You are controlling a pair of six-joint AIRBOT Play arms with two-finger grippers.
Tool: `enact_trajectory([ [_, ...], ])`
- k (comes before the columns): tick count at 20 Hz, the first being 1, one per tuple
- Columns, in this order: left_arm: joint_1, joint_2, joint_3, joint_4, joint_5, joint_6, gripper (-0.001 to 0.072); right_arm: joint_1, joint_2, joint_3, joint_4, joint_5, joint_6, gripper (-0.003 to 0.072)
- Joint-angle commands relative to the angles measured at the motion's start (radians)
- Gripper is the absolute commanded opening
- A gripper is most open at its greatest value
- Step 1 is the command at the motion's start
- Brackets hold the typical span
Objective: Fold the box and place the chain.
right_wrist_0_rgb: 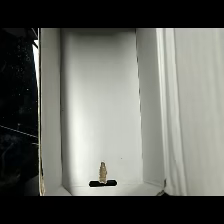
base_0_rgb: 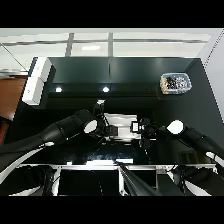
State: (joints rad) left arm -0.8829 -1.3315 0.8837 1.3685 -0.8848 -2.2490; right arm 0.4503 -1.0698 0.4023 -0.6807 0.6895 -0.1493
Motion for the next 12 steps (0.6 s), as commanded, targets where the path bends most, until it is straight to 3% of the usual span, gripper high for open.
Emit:
enact_trajectory([
  [1, 0.023, -0.001, 0.002, -0.009, -0.003, -0.001, 0.0562, 0.0, 0.001, 0.0, 0.0, 0.006, -0.001, 0.0477],
  [10, 0.068, -0.001, 0.002, -0.12, 0.049, 0.141, 0.0561, 0.0, 0.0, 0.0, 0.0, 0.006, -0.001, 0.0477],
  [11, 0.068, -0.001, 0.002, -0.106, 0.045, 0.14, 0.0553, 0.0, 0.001, 0.0, 0.0, 0.006, -0.001, 0.0477],
  [12, 0.067, -0.001, 0.002, -0.092, 0.042, 0.13, 0.0484, 0.0, 0.0, 0.0, 0.0, 0.006, -0.001, 0.0477],
])
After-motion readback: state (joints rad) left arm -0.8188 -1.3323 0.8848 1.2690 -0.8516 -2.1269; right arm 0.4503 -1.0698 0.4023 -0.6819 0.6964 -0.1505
